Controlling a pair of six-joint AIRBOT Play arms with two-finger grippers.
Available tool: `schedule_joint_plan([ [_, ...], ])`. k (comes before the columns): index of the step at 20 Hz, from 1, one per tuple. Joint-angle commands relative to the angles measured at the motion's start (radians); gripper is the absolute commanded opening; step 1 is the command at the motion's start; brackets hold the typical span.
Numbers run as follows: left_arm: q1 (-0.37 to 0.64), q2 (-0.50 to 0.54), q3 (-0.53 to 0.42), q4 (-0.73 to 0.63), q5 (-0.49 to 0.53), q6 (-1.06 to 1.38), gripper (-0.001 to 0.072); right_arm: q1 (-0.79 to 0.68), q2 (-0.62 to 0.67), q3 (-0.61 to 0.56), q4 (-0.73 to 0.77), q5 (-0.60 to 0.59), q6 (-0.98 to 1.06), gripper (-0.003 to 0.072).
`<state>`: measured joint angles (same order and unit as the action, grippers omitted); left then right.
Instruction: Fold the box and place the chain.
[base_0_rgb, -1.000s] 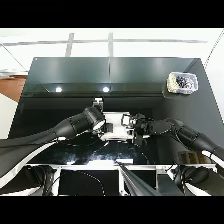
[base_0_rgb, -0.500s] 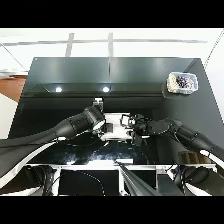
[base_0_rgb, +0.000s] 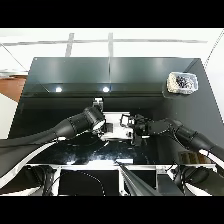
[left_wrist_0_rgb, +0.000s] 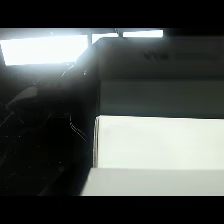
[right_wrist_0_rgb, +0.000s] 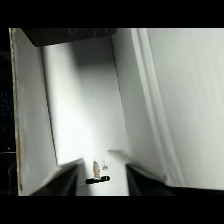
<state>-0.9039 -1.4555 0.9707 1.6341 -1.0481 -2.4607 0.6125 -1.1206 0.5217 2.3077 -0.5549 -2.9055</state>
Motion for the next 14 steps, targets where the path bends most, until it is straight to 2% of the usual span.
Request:
schedule_joint_plan([
  [1,0.001,0.0,0.0,0.0,0.0,0.0,0.0029,0.0,-0.001,0.001,-0.001,0.013,0.0,0.0296],
  [2,0.001,0.0,0.0,0.0,0.0,0.0,0.0029,0.0,0.0,0.001,-0.003,0.014,0.0,0.0129],
  [3,0.001,0.0,0.0,0.0,0.0,0.0,0.0029,-0.002,0.006,0.002,-0.019,0.013,0.001,0.0115],
  [4,0.001,0.0,0.0,0.0,0.0,0.0,0.0029,-0.008,0.02,0.006,-0.047,0.006,0.045,0.0023],
  [7,0.001,0.0,0.0,0.0,0.0,0.0,0.0029,-0.111,0.109,0.023,-0.196,-0.078,0.372,0.0024],
  [9,0.003,0.0,0.0,0.0,-0.003,0.0,0.0028,-0.249,0.171,0.022,-0.245,-0.174,0.665,0.0024],
  [11,0.003,0.0,0.0,0.0,-0.004,0.0,0.0028,-0.431,0.185,0.022,-0.222,-0.292,0.914,0.0024],
  [14,0.003,0.0,0.0,-0.001,-0.01,0.0,0.0028,-0.648,0.185,0.017,-0.134,-0.392,0.96,0.0024],
])
